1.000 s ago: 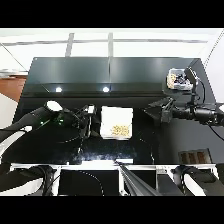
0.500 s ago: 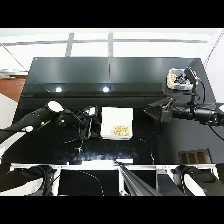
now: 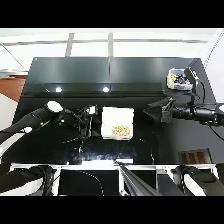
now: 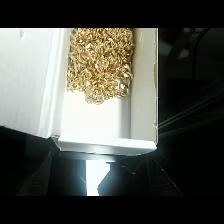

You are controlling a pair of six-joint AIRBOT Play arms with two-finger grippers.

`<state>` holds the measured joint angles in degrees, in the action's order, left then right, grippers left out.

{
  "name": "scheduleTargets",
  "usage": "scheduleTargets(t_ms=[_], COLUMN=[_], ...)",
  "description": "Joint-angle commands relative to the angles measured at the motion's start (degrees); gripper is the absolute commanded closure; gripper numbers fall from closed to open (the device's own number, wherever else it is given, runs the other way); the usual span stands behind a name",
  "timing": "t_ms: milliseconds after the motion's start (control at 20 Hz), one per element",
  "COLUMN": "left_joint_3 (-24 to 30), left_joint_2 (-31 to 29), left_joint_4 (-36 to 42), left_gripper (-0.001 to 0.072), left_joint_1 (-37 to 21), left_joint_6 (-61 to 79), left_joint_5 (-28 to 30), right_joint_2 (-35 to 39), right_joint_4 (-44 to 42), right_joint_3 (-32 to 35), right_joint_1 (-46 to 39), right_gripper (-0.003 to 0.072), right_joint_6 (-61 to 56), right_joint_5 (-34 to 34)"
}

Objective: Fold the box and place the chain.

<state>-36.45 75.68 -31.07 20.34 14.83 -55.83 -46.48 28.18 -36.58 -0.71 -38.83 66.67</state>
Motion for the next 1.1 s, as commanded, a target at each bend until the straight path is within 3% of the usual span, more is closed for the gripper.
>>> scheduleTargets(t_ms=[0, 1050], left_joint_3=[-0.04, -0.04], left_joint_2=[-0.35, 0.50], left_joint_4=[0.20, 0.66], left_gripper=[0.0003, 0.0004], left_joint_1=[0.46, 4.33], left_joint_6=[-0.26, -1.51], left_joint_5=[-0.79, 4.17], right_joint_2=[-0.02, -0.02], right_joint_4=[-0.02, -0.04], right_joint_3=[0.00, 0.00], right_joint_1=[0.00, 0.00], right_gripper=[-0.0015, -0.0015], right_joint_6=[0.00, 0.00], right_joint_5=[0.17, 0.20])
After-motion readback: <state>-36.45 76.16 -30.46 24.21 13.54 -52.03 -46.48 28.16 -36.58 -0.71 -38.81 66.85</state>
